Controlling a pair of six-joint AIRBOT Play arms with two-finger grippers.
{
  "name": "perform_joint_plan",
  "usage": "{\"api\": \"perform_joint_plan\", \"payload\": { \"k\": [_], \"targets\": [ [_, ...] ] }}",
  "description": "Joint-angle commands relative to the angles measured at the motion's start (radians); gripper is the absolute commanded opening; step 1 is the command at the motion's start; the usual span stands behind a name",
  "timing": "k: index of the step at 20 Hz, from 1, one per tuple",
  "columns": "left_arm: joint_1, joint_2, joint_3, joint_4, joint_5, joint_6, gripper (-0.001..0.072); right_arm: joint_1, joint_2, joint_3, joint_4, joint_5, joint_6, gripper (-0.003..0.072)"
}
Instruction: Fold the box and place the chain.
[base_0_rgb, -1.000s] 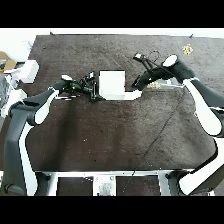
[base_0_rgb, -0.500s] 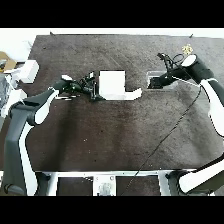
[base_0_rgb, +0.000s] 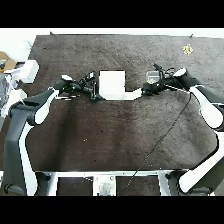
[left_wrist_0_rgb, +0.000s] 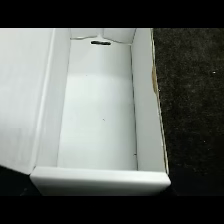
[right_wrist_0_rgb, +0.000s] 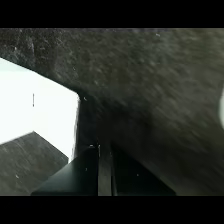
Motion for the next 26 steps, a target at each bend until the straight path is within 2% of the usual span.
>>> {"api": "perform_joint_plan", "payload": {
  "k": [1,2,3,4,5,6,8,10,14,17,22,26],
  "targets": [
    [0.000,0.000,0.000,0.000,0.000,0.000,0.0274,0.032,-0.024,-0.002,0.094,0.013,-0.038,0.0108],
    [0.000,0.000,0.000,0.000,0.000,0.000,0.0274,0.033,-0.023,-0.001,0.143,0.025,-0.064,0.0109],
    [0.000,0.000,0.000,0.000,0.000,0.000,0.0274,0.029,-0.023,-0.001,0.205,0.044,-0.090,0.0141],
    [0.000,0.000,0.000,0.000,0.000,0.000,0.0274,0.026,-0.023,-0.001,0.256,0.063,-0.119,0.0402],
    [0.000,0.000,0.000,0.000,0.000,0.000,0.0274,0.024,-0.023,-0.001,0.294,0.083,-0.152,0.0460],
    [0.000,0.000,0.000,0.000,0.000,0.000,0.0274,0.024,-0.023,-0.001,0.307,0.094,-0.153,0.0385],
    [0.000,0.000,0.000,0.000,0.000,0.000,0.0274,0.025,-0.023,-0.001,0.307,0.122,-0.151,0.0387],
    [0.000,0.000,0.000,0.000,0.000,0.000,0.0274,0.026,-0.023,0.002,0.303,0.144,-0.137,0.0528],
    [0.000,0.000,0.000,0.000,0.000,0.000,0.0274,0.057,-0.023,0.048,0.256,0.139,-0.105,0.0525],
    [0.000,0.000,0.000,0.000,0.000,0.000,0.0274,0.113,-0.024,0.093,0.082,0.122,0.006,0.0525],
    [0.000,0.000,0.000,0.000,0.000,0.000,0.0274,0.180,-0.024,0.163,0.018,0.075,0.064,0.0523],
    [0.000,0.000,0.000,0.000,0.000,0.000,0.0274,0.238,-0.025,0.211,-0.153,0.051,0.170,0.0507]
  ]
}}
